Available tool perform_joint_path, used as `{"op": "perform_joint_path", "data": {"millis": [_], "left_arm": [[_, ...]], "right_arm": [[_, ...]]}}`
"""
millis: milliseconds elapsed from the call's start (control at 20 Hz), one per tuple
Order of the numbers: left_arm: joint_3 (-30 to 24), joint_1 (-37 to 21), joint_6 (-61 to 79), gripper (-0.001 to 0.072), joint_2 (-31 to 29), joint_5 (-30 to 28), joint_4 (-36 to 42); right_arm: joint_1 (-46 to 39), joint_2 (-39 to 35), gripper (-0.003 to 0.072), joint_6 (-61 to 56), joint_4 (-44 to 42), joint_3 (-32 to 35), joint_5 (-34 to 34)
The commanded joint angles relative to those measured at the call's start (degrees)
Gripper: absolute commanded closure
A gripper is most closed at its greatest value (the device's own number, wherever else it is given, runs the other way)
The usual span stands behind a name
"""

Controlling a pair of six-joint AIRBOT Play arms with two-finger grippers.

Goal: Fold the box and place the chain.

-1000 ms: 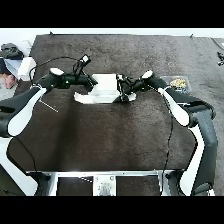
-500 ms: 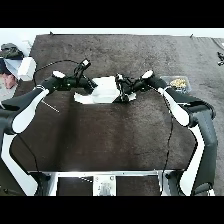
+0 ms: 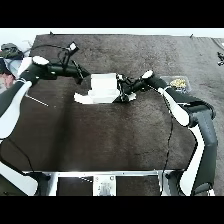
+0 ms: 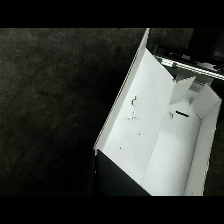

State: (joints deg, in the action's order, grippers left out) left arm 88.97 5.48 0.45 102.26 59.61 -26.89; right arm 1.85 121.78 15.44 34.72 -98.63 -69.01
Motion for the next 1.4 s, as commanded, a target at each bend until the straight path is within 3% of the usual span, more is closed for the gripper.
{"op": "perform_joint_path", "data": {"millis": [0, 50, 100, 300, 400, 1000, 1350], "left_arm": [[0.46, -1.60, 3.80, 0.0486, -2.60, 9.92, -7.69], [0.00, -1.07, 6.88, 0.0189, -2.51, 12.00, -11.54], [-0.61, -0.09, 7.06, 0.0093, -2.38, 11.50, -15.19], [-6.16, 4.81, 7.04, 0.0096, -2.36, 1.03, -26.53], [-8.85, 5.81, 7.06, 0.0096, -2.29, -2.71, -27.56], [-9.51, 6.38, 7.15, 0.0098, 1.09, -4.81, -20.96], [-9.51, 7.93, 4.24, 0.0098, 1.09, -6.60, -25.24]], "right_arm": [[0.00, 0.02, 0.0413, -0.07, -0.02, 0.00, -0.02], [0.00, 0.04, 0.0413, -0.07, -0.02, 0.00, -0.02], [0.00, 0.04, 0.0413, -0.07, -0.02, 0.00, -0.02], [0.00, 0.02, 0.0413, -0.07, -0.04, 0.00, -0.02], [0.00, 0.02, 0.0413, -0.04, -0.04, 0.00, -0.02], [0.00, 0.04, 0.0413, -0.07, -0.02, 0.00, -0.02], [0.00, 0.02, 0.0413, -0.07, -0.02, 0.00, -0.02]]}}
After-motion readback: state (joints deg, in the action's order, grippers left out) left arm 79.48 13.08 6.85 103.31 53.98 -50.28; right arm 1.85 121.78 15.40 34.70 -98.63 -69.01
